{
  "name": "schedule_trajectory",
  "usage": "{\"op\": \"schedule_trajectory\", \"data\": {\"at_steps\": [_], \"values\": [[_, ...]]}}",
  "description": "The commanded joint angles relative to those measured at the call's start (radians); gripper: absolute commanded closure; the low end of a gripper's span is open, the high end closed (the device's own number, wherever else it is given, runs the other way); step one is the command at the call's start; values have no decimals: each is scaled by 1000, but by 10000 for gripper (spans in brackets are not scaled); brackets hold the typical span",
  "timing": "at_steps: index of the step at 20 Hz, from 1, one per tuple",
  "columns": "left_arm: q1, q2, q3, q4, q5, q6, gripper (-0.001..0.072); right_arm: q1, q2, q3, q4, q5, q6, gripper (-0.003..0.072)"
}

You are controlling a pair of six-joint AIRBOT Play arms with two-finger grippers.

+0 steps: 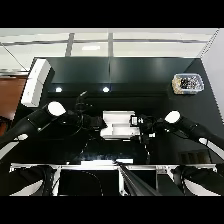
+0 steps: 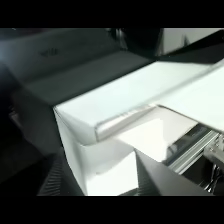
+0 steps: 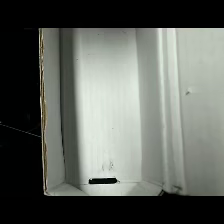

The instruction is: Fold the box and place the chain.

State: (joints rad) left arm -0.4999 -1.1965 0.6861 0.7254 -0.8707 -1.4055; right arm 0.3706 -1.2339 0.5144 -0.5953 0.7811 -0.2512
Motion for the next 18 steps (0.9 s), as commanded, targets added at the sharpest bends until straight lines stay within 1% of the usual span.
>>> {"op": "schedule_trajectory", "data": {"at_steps": [1,4,7,9,11,14,18], "values": [[-60,-1,32,95,22,-153,221,0,0,0,0,0,0,440],[-91,-2,39,144,29,-216,220,0,0,0,0,0,0,440],[-134,-16,69,240,51,-299,220,0,0,0,0,0,0,440],[-169,-56,108,297,51,-336,220,0,0,0,0,0,0,440],[-193,-96,145,324,50,-360,220,0,0,0,0,0,1,440],[-220,-151,198,381,10,-398,220,0,0,0,0,0,1,440],[-244,-160,225,528,-49,-528,220,0,0,0,0,0,1,440]]}}
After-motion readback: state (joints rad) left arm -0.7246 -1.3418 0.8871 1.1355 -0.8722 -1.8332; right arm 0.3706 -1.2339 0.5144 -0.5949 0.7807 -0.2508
